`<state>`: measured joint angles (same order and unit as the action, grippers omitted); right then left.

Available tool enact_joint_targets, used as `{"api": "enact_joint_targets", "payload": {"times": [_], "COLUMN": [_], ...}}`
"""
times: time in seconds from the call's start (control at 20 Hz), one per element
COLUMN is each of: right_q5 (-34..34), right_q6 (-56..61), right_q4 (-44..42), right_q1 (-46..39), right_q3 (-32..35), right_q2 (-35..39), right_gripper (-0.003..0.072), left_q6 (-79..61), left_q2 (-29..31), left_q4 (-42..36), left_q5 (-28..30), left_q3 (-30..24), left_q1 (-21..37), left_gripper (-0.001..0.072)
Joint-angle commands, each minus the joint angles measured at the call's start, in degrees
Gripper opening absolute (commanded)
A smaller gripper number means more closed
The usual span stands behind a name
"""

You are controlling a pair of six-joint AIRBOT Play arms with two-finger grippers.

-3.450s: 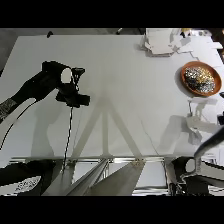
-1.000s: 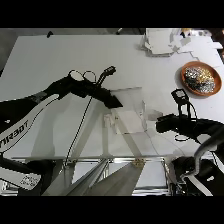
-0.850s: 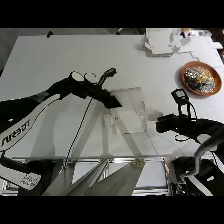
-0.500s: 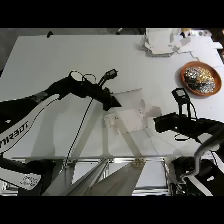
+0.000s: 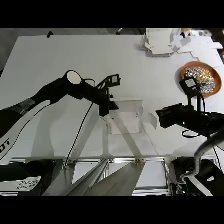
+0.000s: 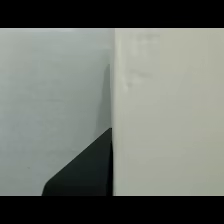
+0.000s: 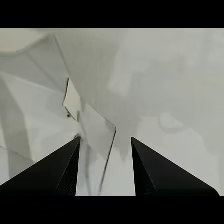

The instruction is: Fold the box and place the chain.

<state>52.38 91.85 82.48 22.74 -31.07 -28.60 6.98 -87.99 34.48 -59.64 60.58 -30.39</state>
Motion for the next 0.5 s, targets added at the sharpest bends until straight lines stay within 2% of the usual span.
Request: {"api": "enact_joint_targets", "payload": {"times": [0.0, 0.1, 0.45], "right_q5": [0.8, 0.8, 0.8], "right_q6": [-0.4, -0.4, -0.5], "right_q4": [0.4, 0.4, 0.4], "right_q1": [0.0, 0.0, 0.0], "right_q3": [-0.5, -0.5, -0.5], "right_q2": [0.2, 0.2, 0.2], "right_gripper": [0.0357, 0.0356, 0.0356], "left_q6": [-6.3, -8.2, -11.1], "left_q2": [0.7, -0.2, -4.0], "left_q4": [-3.5, -5.5, -5.5], "left_q5": [5.9, 5.9, 5.8], "left_q3": [-4.0, -4.3, -4.4], "left_q1": [-1.4, -1.4, -1.5], "left_gripper": [-0.0003, -0.0003, 0.0003]}}
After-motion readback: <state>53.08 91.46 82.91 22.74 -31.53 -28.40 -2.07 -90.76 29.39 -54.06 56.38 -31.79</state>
